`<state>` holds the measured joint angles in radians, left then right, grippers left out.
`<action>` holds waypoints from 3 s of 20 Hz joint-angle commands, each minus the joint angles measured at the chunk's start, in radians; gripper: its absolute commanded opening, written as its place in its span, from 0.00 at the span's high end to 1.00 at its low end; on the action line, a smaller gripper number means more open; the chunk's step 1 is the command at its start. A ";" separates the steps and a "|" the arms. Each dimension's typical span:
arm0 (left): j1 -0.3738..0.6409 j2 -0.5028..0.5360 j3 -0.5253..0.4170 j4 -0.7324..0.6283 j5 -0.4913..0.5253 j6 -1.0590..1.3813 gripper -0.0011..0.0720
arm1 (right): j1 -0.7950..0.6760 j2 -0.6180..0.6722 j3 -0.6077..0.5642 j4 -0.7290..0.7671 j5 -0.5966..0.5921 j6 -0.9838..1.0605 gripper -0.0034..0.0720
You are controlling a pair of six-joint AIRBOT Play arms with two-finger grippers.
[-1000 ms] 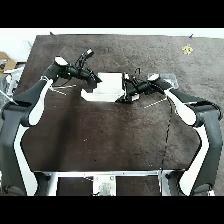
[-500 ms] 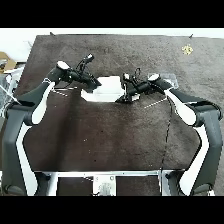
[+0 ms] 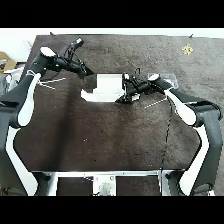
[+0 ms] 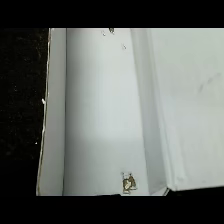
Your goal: Fold the box and place the chain.
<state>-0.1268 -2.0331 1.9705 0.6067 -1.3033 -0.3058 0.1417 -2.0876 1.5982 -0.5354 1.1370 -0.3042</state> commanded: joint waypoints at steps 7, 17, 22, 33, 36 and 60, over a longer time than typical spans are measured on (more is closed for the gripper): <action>-0.037 0.019 -0.192 0.201 -0.008 0.356 0.09 | 0.001 0.000 0.000 0.001 0.000 0.002 0.44; -0.103 0.018 -0.295 0.230 0.153 0.443 0.09 | 0.000 0.000 0.000 0.001 0.000 0.002 0.44; -0.103 0.018 -0.295 0.231 0.160 0.443 0.10 | 0.000 0.000 0.000 0.001 0.000 0.002 0.44; -0.103 0.018 -0.295 0.224 0.150 0.438 0.69 | 0.000 0.000 0.000 0.001 0.000 0.002 0.44; -0.103 0.018 -0.295 0.188 0.125 0.438 0.69 | 0.000 0.000 0.000 0.001 0.000 0.002 0.44; -0.126 0.016 -0.329 0.043 0.167 0.426 0.04 | 0.000 0.000 0.000 0.001 0.000 0.002 0.44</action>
<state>-0.2520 -2.0159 1.6409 0.6724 -1.1389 0.1387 0.1413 -2.0876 1.5982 -0.5362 1.1404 -0.3035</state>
